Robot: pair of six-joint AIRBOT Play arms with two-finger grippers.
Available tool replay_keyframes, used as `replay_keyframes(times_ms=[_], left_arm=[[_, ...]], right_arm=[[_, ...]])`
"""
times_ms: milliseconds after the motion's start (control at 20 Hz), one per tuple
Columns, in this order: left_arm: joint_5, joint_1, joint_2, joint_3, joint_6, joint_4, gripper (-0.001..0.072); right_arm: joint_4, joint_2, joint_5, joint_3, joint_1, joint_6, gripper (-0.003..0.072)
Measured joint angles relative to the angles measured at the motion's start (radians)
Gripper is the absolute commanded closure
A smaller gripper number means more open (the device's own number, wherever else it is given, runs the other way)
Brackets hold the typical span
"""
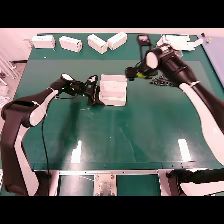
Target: Fold the box and place the chain.
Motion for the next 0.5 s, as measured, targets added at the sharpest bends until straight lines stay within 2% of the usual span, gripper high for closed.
replay_keyframes(times_ms=[300, 500], left_arm=[[0.000, 0.000, 0.000, 0.000, 0.000, 0.000, 0.0363], [0.000, 0.000, 0.000, 0.000, 0.000, 0.000, 0.0363]], right_arm=[[-0.055, 0.018, -0.035, -0.029, -0.193, -0.109, 0.0112], [0.063, -0.041, -0.150, -0.071, -0.335, -0.503, 0.0111]])
